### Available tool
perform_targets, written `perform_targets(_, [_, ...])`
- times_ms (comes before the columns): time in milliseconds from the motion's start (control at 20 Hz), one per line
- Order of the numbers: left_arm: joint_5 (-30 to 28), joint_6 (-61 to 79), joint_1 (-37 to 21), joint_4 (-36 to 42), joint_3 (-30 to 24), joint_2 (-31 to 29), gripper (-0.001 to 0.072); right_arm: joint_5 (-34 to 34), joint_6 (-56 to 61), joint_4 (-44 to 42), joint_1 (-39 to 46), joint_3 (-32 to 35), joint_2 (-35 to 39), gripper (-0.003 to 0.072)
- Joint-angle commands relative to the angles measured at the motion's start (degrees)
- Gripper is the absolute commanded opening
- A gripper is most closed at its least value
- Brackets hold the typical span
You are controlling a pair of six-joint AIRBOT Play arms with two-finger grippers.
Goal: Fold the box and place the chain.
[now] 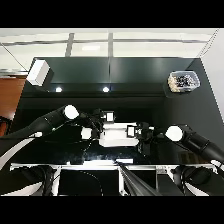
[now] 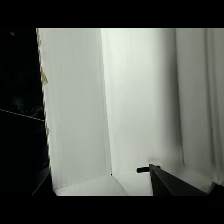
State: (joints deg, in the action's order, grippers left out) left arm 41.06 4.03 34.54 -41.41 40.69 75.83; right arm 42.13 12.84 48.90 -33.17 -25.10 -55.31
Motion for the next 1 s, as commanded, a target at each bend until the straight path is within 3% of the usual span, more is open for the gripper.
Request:
perform_targets(0, [-0.2, 0.0, 0.0, 0.1, 0.0, 0.0, 0.0028, 0.0, 2.0, 3.7, 0.2, -0.2, 3.3, 0.0655])
perform_targets(950, [-0.1, 0.0, 0.0, 0.1, 0.0, 0.0, 0.0028, -5.6, 0.6, 0.3, 2.9, -2.0, 2.6, 0.0655])
